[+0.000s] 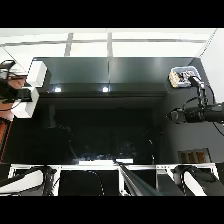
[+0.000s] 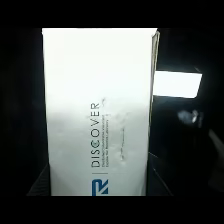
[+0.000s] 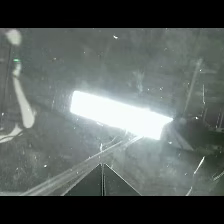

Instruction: Fold the box and place the chain.

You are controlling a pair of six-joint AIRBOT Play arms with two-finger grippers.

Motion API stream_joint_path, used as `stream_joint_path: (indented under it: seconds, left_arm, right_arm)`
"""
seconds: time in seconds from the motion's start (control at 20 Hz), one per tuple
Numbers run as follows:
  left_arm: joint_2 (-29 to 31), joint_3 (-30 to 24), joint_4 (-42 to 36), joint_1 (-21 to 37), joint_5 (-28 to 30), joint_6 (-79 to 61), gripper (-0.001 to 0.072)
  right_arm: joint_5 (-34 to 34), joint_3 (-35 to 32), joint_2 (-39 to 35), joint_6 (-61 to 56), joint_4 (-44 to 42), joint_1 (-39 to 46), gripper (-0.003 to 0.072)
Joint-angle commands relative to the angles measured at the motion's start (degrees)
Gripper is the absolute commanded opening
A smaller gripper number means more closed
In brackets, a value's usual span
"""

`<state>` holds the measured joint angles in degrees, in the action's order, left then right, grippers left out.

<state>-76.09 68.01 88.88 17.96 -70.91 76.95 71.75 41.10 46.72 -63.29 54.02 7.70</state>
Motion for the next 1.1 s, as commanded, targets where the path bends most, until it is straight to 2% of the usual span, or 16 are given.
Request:
stream_joint_path:
  seconds: [0.0, 0.2, 0.55, 0.6, 0.65, 0.7, 0.9, 0.95, 1.0, 1.05]
  left_arm:
    - [-4.2, 0.2, -11.1, 7.7, 7.1, -11.6, 0.0288]
    - [-10.8, 4.1, -11.3, 7.4, 10.9, -15.5, 0.0288]
    - [-20.8, 14.0, -11.8, 7.0, 11.8, -16.3, 0.0294]
    - [-21.0, 15.0, -11.8, 7.0, 12.3, -15.7, 0.0327]
    - [-20.9, 16.2, -11.6, 7.0, 12.0, -14.9, 0.0575]
    - [-20.8, 18.5, -11.6, 7.0, 10.9, -13.0, 0.071]
    - [-19.5, 31.9, -14.2, 5.7, -0.1, -5.0, 0.0709]
    - [-18.3, 33.4, -17.5, 5.2, -1.3, -0.3, 0.066]
    - [-17.0, 34.2, -21.2, 4.7, -3.3, 2.0, 0.0429]
    - [-15.6, 33.9, -25.1, 3.8, -5.5, 0.9, 0.009]
  right_arm:
    - [-1.9, 0.0, 0.0, -0.2, -0.2, 0.0, 0.0018]
    - [-3.7, 0.0, 0.0, -0.2, -0.2, 0.0, 0.0018]
    - [-6.5, 0.0, 0.0, -0.1, -0.2, 0.0, 0.0018]
    - [-6.8, 0.0, 0.0, -0.1, -0.2, 0.0, 0.0018]
    - [-6.9, 0.0, 0.0, -0.1, -0.2, 0.0, 0.0017]
    - [-6.9, 0.0, 0.0, -0.1, -0.2, 0.0, 0.0018]
    - [-7.2, -0.1, 0.0, -0.1, -0.2, 0.0, 0.0018]
    - [-7.7, -0.1, 0.0, -0.1, -0.2, -0.1, 0.0018]
    - [-8.3, -0.1, 0.0, 0.0, -0.2, -0.3, 0.0018]
    - [-9.0, -0.1, 0.0, 0.2, -0.2, -0.7, 0.0018]
